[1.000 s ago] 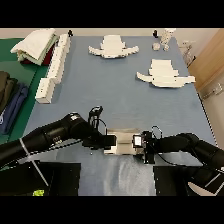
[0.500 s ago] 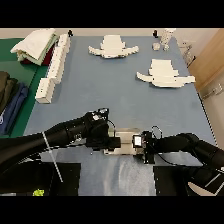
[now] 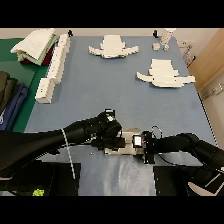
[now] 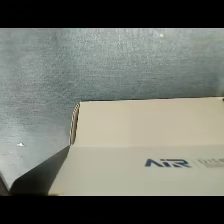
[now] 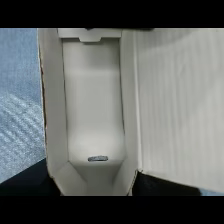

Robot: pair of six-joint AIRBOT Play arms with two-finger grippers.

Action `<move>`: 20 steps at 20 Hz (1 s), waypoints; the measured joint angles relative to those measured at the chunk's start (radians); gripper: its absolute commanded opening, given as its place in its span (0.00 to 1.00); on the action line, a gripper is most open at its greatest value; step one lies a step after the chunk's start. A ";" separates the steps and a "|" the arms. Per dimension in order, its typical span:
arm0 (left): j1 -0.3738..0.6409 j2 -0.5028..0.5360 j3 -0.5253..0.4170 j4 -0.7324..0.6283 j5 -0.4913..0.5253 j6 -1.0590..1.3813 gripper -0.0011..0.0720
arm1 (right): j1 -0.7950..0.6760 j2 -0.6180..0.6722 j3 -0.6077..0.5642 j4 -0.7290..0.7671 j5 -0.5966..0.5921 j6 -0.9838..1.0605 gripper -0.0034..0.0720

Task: Fold the box.

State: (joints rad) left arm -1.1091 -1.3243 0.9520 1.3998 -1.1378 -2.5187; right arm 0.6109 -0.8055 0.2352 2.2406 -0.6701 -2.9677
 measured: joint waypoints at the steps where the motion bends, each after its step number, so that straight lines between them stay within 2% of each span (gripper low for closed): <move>1: -0.003 -0.007 0.002 0.004 -0.002 -0.013 0.49 | 0.000 0.000 0.000 0.000 0.000 0.000 0.73; 5: -0.011 -0.021 0.008 0.026 -0.005 -0.059 0.49 | 0.000 0.000 0.000 0.000 0.000 0.000 0.73; 6: -0.012 -0.022 0.008 0.032 -0.005 -0.068 0.44 | 0.000 0.000 0.000 0.000 0.000 0.000 0.73; 7: -0.014 -0.023 0.008 0.038 -0.005 -0.076 0.18 | 0.000 0.000 0.000 0.000 0.000 0.000 0.73; 8: -0.014 -0.024 0.009 0.048 -0.016 -0.083 0.13 | 0.000 0.000 0.000 0.000 0.000 0.000 0.73; 9: -0.018 -0.025 0.009 0.059 -0.022 -0.085 0.13 | 0.000 0.000 0.000 0.000 0.000 0.002 0.73; 10: -0.022 -0.025 0.009 0.063 -0.019 -0.089 0.04 | 0.000 0.000 0.000 0.000 -0.001 0.002 0.73; 16: -0.035 -0.026 0.009 0.080 -0.010 -0.098 0.04 | -0.001 0.001 0.000 0.000 -0.002 0.002 0.73; 17: -0.036 -0.026 0.009 0.080 -0.007 -0.098 0.34 | -0.001 0.001 0.000 0.000 -0.002 0.002 0.73; 18: -0.037 -0.026 0.009 0.079 0.013 -0.099 0.74 | -0.001 0.001 0.000 0.000 -0.002 0.000 0.73; 19: -0.038 -0.026 0.010 0.071 0.037 -0.099 0.79 | 0.000 0.001 0.000 -0.001 0.000 -0.003 0.73; 20: -0.040 -0.026 0.011 0.066 0.031 -0.100 0.79 | 0.000 0.000 0.000 -0.001 0.000 -0.003 0.73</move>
State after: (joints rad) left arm -1.1492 -1.3499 0.9627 1.4654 -1.1069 -2.6183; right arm 0.6106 -0.8051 0.2352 2.2395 -0.6704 -2.9707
